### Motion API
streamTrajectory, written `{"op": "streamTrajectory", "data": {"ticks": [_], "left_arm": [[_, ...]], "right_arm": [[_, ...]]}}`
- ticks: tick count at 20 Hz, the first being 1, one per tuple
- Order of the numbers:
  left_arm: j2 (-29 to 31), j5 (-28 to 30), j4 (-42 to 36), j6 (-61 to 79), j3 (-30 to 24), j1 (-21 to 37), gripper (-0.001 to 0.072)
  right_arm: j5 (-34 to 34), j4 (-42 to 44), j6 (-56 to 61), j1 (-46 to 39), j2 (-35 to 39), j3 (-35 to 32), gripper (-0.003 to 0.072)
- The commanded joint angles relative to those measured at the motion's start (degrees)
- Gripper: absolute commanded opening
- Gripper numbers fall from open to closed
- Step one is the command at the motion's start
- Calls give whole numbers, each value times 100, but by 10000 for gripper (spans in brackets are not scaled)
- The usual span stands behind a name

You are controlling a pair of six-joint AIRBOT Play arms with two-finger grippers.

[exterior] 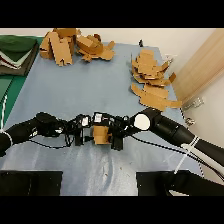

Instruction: Fold the box.

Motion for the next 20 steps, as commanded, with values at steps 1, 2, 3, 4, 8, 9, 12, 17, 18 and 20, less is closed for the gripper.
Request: {"op": "streamTrajectory", "data": {"ticks": [1, 2, 3, 4, 8, 9, 12, 17, 18, 20], "left_arm": [[2, 7, 4, 2, 4, 2, 457], [2, 7, 4, 0, 4, 2, 457], [0, 7, 2, 0, 4, 2, 457], [2, 7, 2, 0, 4, 2, 457], [2, 9, 4, 0, 4, 2, 458], [0, 7, 2, 0, 4, 2, 457], [2, 9, 2, 0, 4, 2, 457], [2, 9, 2, 0, 4, 2, 457], [2, 9, 2, 0, 4, 2, 457], [2, 9, 4, 0, 4, 2, 457]], "right_arm": [[-531, -695, 87, 168, -46, 4, 381], [-649, -737, 90, 168, -50, 7, 382], [-664, -748, 87, 170, -48, 22, 382], [-619, -789, 87, 203, -39, 46, 382], [-31, -1196, 387, 688, -31, 151, 386], [74, -1408, 680, 828, -33, 151, 386], [195, -1674, 1095, 1078, -35, 146, 386], [111, -3010, 1685, 1123, -68, 153, 386], [125, -3036, 1816, 1123, -68, 153, 386], [184, -3003, 1993, 1213, -66, 153, 386]]}}
